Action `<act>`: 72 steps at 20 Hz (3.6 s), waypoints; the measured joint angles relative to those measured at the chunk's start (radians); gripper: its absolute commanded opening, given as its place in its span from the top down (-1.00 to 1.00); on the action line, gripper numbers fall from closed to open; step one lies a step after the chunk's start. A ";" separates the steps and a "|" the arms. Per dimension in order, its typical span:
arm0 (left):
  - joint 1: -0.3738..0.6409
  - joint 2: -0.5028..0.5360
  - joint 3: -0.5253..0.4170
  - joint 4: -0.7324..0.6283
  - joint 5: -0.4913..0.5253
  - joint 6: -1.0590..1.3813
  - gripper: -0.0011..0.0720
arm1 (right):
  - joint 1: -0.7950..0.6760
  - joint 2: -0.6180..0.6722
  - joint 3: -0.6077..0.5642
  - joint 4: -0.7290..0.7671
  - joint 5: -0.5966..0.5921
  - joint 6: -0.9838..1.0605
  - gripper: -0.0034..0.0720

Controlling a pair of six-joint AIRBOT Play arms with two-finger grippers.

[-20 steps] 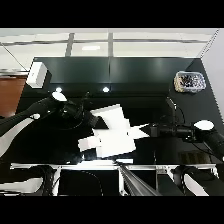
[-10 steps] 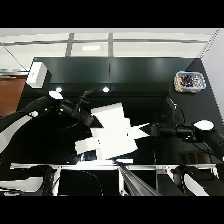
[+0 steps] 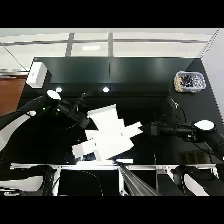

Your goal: Fold the box and place the chain.

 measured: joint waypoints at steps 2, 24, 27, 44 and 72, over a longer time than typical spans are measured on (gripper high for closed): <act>-0.006 0.022 0.001 0.021 -0.006 0.008 0.92 | -0.032 0.000 0.030 -0.030 0.028 0.001 -0.71; -0.278 0.134 -0.051 0.090 0.475 0.580 0.90 | 0.193 0.002 0.270 -0.543 0.086 -0.203 -0.71; -0.279 0.128 -0.051 0.090 0.479 0.587 0.90 | 0.248 0.002 0.222 -0.562 0.049 -0.209 -0.71; -0.280 0.124 -0.051 0.098 0.486 0.593 0.90 | 0.623 0.002 0.067 -0.483 -0.343 -0.352 -0.79; -0.280 0.124 -0.051 0.098 0.486 0.593 0.90 | 0.467 -0.043 0.180 -0.354 -0.326 -0.588 -0.79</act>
